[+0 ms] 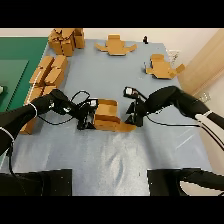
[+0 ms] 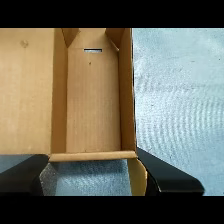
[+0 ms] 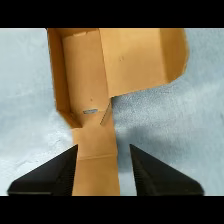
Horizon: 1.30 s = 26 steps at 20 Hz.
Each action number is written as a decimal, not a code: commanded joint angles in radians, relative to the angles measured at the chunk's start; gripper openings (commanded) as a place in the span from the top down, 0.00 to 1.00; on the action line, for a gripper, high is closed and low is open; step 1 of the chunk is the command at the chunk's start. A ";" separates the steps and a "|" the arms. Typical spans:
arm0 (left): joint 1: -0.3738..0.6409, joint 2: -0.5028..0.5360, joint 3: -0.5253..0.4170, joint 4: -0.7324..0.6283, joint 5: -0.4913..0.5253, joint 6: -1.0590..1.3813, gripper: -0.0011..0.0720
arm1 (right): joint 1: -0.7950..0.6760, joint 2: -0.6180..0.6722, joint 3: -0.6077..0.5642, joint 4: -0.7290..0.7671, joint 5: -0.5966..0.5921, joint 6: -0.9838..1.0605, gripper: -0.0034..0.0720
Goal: Fold the box.
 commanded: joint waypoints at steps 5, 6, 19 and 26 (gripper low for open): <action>0.000 0.000 0.001 0.001 0.001 0.000 0.84 | 0.087 -0.106 -0.035 0.003 0.196 -0.108 0.16; 0.000 0.000 0.001 0.001 0.001 0.000 0.84 | 0.092 -0.106 -0.034 0.007 0.192 -0.108 0.16; 0.000 0.000 0.001 0.000 0.001 0.000 0.84 | 0.083 -0.106 -0.034 -0.070 0.064 0.068 0.18; 0.000 0.000 0.001 0.000 0.000 0.000 0.84 | 0.120 -0.106 -0.034 -0.015 0.147 0.048 0.20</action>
